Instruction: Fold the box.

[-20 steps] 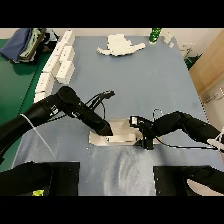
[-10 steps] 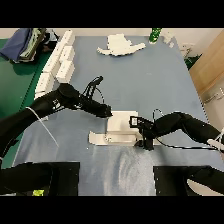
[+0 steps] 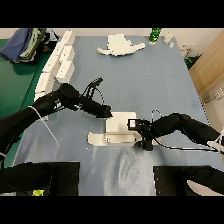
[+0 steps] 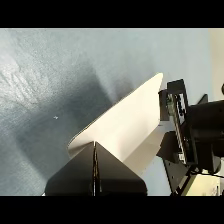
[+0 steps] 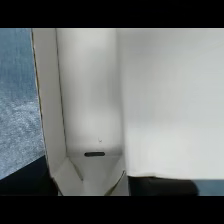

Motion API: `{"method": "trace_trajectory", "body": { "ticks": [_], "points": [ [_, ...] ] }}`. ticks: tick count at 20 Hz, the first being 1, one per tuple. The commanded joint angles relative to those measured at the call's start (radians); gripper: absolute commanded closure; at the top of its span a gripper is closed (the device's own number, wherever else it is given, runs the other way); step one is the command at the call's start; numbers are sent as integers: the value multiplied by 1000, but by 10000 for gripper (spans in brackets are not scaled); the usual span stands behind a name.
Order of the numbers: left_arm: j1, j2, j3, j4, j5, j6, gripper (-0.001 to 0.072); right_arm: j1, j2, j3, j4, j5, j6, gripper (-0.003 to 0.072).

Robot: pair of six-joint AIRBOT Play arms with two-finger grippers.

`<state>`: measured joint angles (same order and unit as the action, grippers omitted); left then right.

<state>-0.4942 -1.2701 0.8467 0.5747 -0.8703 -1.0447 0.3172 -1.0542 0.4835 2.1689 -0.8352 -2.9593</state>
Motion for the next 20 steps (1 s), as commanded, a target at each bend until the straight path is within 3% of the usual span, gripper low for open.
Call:
{"method": "trace_trajectory", "body": {
  "ticks": [1, 10, 20],
  "points": [
    [1, -9, 0, 0, -14, 0, 694, 3, 1, 1, 0, 16, 0, 177],
    [-45, -168, 0, -11, -91, 2, 694, 3, 1, 1, 0, 14, 3, 176],
    [-52, -180, 0, -11, -76, 23, 695, 3, 1, 2, 0, 11, 2, 175]
  ]
}}
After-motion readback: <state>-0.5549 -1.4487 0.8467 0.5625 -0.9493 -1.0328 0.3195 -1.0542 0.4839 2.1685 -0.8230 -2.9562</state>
